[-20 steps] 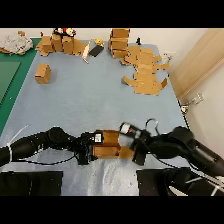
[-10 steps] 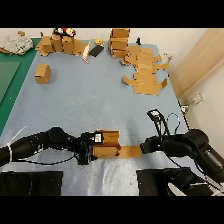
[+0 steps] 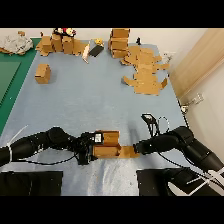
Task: Fold the box.
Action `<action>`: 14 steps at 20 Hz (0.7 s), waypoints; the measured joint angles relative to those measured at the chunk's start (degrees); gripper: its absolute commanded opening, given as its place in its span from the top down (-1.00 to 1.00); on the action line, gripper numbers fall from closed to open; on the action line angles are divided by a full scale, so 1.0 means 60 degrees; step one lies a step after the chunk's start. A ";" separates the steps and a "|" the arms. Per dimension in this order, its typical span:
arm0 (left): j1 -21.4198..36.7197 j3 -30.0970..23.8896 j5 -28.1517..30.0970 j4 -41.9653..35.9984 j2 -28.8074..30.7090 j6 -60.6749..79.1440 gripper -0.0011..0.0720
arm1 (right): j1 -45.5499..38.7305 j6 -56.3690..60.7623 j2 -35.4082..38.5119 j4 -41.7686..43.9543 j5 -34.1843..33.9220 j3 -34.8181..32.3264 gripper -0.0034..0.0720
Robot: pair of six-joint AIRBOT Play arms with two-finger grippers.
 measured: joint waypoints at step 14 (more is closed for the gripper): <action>0.0000 0.0000 0.0000 0.0004 0.0000 0.0004 -0.46 | 0.0062 -0.0922 -0.0153 0.1672 0.0106 -0.0262 0.90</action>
